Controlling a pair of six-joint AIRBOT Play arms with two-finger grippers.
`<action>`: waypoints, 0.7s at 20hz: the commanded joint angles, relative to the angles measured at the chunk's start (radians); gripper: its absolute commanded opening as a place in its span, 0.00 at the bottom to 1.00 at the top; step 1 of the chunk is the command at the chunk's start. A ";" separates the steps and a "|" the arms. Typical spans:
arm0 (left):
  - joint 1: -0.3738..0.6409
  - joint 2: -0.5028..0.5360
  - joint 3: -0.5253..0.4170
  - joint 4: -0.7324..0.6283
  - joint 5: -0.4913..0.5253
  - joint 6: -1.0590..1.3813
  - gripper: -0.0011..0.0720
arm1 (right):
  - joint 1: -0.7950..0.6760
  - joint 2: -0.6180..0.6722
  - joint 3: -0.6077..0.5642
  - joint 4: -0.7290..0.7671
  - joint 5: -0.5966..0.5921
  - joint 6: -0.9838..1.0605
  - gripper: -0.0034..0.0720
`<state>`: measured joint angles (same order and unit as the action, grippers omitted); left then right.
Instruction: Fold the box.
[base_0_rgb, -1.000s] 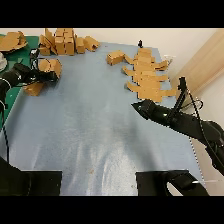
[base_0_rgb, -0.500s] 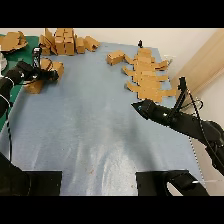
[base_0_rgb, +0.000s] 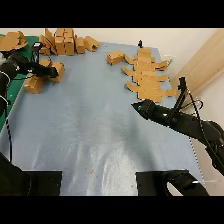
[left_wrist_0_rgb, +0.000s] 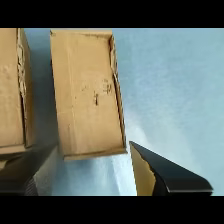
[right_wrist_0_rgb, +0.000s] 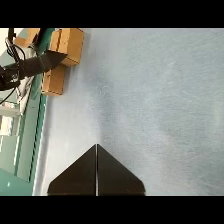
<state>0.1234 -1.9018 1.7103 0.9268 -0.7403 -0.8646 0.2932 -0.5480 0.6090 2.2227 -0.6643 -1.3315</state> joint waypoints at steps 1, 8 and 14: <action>0.021 0.018 0.067 0.133 -0.117 -0.097 0.97 | 0.000 0.000 0.001 0.000 -0.003 0.000 0.05; 0.050 0.127 0.090 0.176 -0.312 -0.117 0.03 | 0.000 -0.015 0.001 -0.006 -0.023 -0.005 0.05; -0.044 0.250 0.087 0.034 -0.549 -0.034 0.03 | 0.001 -0.185 0.024 -0.008 -0.081 -0.152 0.05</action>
<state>0.1215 -1.7023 1.7969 1.0584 -1.1374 -0.9413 0.2932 -0.6556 0.6174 2.2150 -0.7216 -1.4132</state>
